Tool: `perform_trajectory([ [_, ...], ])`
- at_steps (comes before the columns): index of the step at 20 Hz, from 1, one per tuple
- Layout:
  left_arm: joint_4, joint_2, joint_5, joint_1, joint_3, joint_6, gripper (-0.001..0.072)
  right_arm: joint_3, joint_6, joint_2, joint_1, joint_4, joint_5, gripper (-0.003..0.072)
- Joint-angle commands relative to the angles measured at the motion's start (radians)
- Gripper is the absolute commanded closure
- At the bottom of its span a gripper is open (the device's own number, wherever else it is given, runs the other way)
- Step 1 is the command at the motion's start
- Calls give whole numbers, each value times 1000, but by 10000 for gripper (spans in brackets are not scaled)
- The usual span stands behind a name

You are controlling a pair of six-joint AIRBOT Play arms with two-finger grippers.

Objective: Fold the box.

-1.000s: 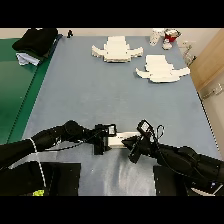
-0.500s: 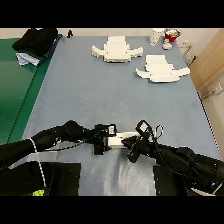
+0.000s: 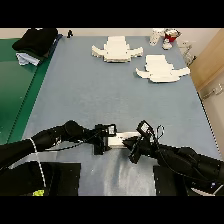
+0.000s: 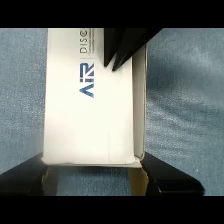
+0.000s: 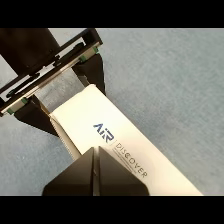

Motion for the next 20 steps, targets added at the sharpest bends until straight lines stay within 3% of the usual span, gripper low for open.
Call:
perform_trajectory([
  [1,0,0,0,0,0,0,286,10,0,42,-1,-3,14,635],
  [7,0,0,0,0,0,0,286,86,0,45,-60,-5,-34,635],
  [11,0,0,0,0,0,0,286,160,1,44,-261,-71,-212,635],
  [15,0,0,0,0,0,0,287,307,193,-10,-523,-334,-482,636],
  [17,0,0,0,0,0,0,286,424,314,-108,-632,-505,-693,636],
  [20,0,0,0,0,0,0,286,587,384,-285,-735,-570,-975,678],
])
